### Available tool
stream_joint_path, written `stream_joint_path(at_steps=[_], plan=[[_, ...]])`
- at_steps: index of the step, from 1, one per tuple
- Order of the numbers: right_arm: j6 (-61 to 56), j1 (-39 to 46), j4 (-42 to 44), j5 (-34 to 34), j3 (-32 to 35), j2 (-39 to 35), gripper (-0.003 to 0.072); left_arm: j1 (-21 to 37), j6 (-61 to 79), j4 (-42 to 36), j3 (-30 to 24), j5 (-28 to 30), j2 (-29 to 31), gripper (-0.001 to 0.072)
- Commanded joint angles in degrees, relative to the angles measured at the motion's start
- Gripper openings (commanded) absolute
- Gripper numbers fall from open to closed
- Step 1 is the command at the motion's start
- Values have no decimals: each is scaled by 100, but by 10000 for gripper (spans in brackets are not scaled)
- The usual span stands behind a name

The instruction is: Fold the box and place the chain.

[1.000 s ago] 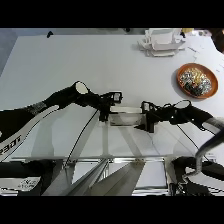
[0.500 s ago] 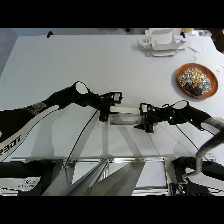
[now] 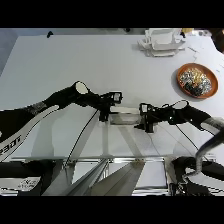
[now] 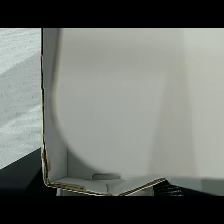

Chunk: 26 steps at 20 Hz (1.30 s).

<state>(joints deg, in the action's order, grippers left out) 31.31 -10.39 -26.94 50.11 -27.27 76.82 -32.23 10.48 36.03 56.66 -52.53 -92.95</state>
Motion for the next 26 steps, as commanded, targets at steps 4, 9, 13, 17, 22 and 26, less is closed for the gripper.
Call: stream_joint_path(at_steps=[4, 9, 13, 17, 22, 26], plan=[[7, -7, 0, 44, 0, -9, 400, 0, 0, -2, 2, 2, 0, 11], [7, -7, -2, 44, 0, -9, 400, 0, 0, 0, 2, 2, 0, 11], [7, -7, -2, 44, 0, -9, 400, 0, 0, -2, 2, 2, 0, 11], [4, -7, -2, 44, 0, -9, 400, 0, 0, -2, 2, 0, 0, 11], [7, -7, -2, 44, 0, -9, 400, 4, -186, 2, 2, -136, 4, 31], [7, -9, -2, 46, 0, -9, 400, 87, -605, 197, 2, -175, 245, 521]])
